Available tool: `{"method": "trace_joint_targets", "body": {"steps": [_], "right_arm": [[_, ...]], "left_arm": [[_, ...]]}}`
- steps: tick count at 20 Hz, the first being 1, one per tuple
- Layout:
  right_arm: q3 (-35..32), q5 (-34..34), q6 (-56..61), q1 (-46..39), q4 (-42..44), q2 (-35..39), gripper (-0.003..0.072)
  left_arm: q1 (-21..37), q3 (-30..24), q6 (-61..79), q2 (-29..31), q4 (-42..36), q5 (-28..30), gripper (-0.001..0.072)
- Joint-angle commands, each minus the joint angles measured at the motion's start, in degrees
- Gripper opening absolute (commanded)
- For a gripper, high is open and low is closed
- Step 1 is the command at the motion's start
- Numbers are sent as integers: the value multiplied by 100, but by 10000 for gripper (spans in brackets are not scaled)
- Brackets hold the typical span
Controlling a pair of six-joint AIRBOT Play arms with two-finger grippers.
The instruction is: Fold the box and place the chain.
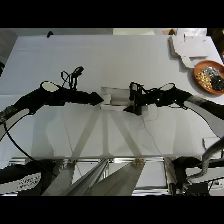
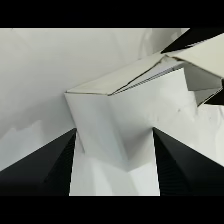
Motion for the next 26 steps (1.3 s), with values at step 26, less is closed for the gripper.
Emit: {"method": "trace_joint_targets", "body": {"steps": [26], "right_arm": [[7,0,0,2,2,0,438]], "left_arm": [[-111,-2,-439,-127,822,671,535]]}}
